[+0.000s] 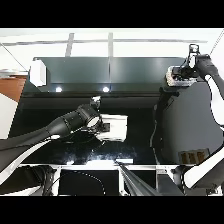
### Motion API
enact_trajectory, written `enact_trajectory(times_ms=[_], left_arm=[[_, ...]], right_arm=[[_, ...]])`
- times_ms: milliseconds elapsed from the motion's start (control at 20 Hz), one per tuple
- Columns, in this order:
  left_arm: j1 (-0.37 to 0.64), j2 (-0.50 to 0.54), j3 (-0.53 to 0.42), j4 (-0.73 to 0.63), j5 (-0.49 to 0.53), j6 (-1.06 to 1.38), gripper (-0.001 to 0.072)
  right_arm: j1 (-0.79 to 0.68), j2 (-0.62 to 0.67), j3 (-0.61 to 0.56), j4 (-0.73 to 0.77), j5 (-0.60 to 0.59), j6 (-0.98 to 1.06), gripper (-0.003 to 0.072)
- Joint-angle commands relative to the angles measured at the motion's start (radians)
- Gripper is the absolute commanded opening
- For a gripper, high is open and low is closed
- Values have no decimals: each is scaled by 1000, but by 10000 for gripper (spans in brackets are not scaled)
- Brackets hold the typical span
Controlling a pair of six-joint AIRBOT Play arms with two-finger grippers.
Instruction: Fold the box and place the chain.
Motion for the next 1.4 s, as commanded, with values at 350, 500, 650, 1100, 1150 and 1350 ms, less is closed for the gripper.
enact_trajectory(times_ms=[350,500,650,1100,1150,1350], left_arm=[[1,0,0,-8,-2,0,28],[0,0,0,-27,2,0,29],[1,0,0,-26,2,0,29],[1,-1,0,-28,42,0,28],[1,-1,0,-27,42,1,28],[1,-1,0,-27,42,24,28]], right_arm=[[0,166,221,5,260,-138,26],[0,291,228,53,310,-159,24],[0,418,228,119,348,-191,23],[76,712,84,560,769,-325,23],[114,745,29,561,776,-334,23],[262,853,-181,561,802,-369,24]])
